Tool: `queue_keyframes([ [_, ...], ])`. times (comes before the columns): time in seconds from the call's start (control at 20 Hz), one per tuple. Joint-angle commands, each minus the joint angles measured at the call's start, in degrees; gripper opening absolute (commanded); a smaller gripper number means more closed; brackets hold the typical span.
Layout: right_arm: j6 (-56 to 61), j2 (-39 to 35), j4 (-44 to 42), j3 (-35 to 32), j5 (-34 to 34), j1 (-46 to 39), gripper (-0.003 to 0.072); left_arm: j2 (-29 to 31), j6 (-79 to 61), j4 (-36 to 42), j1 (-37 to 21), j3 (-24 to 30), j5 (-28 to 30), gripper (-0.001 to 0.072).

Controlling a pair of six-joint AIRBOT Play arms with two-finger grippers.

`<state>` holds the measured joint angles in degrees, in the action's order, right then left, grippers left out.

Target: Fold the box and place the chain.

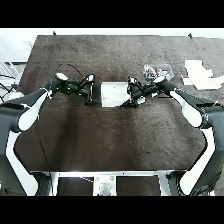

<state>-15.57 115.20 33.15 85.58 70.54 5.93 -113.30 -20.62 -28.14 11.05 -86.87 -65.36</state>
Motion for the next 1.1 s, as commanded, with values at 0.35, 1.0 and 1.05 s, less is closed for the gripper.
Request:
queue_keyframes([
  [0.35,0.09,0.02,-0.15,0.0,0.02,0.04,0.0587,-0.04,0.66,-0.94,0.28,-0.02,-1.16,0.072],
  [1.0,0.09,0.02,-0.15,0.0,0.02,0.04,0.0587,-1.88,0.55,3.28,1.4,-0.02,2.19,0.072],
  [1.05,0.09,0.02,-0.15,0.0,0.02,0.04,0.0587,-2.08,0.39,3.39,1.42,-0.02,2.95,0.072],
])
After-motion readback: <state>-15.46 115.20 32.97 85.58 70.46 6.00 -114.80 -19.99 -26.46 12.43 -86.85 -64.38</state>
